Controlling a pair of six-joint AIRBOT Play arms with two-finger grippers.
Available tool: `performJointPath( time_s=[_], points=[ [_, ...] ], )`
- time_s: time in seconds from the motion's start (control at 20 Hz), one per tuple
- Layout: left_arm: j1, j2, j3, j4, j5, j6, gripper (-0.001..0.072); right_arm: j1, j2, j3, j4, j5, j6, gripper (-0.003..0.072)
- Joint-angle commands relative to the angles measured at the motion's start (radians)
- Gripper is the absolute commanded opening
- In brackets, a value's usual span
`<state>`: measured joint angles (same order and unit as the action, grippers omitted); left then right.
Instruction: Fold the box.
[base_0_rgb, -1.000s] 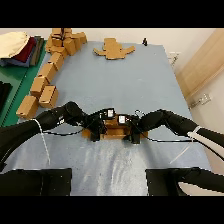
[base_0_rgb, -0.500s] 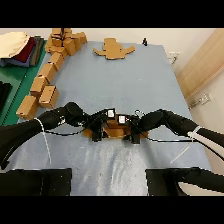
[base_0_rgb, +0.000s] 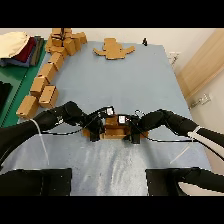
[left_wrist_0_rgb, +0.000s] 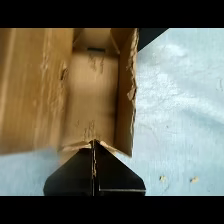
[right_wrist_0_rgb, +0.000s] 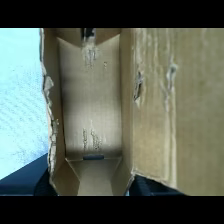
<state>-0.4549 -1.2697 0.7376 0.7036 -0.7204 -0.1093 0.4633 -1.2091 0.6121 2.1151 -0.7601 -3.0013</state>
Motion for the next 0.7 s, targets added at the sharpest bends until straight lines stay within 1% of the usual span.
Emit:
performJointPath(
  time_s=[0.0, 0.15, 0.3, 0.35, 0.4, 0.45, 0.55, 0.65],
  points=[
    [0.021, 0.102, 0.001, 0.203, 0.006, -0.377, 0.0009, 0.000, -0.001, 0.000, 0.001, 0.001, 0.000, 0.0517],
    [0.119, 0.222, -0.012, 0.257, -0.008, -0.653, 0.0009, 0.000, -0.001, 0.000, 0.000, 0.001, 0.000, 0.0516],
    [0.265, 0.369, -0.089, 0.360, -0.022, -0.903, 0.0009, 0.000, -0.001, 0.000, 0.001, 0.000, 0.000, 0.0516],
    [0.317, 0.403, -0.117, 0.391, -0.047, -1.002, 0.0010, 0.000, -0.001, 0.000, 0.001, 0.000, 0.000, 0.0516],
    [0.372, 0.426, -0.146, 0.395, -0.091, -1.070, 0.0011, 0.000, -0.001, 0.000, 0.001, 0.000, 0.000, 0.0517],
    [0.410, 0.430, -0.167, 0.388, -0.138, -1.109, 0.0011, 0.000, -0.001, 0.000, 0.001, 0.000, 0.000, 0.0516],
    [0.431, 0.409, -0.198, 0.341, -0.194, -1.141, 0.0011, 0.000, -0.001, 0.000, 0.001, 0.001, 0.000, 0.0517],
    [0.407, 0.362, -0.228, 0.195, -0.179, -1.128, 0.0010, 0.000, -0.001, 0.000, 0.001, 0.000, 0.000, 0.0516]
  ],
)
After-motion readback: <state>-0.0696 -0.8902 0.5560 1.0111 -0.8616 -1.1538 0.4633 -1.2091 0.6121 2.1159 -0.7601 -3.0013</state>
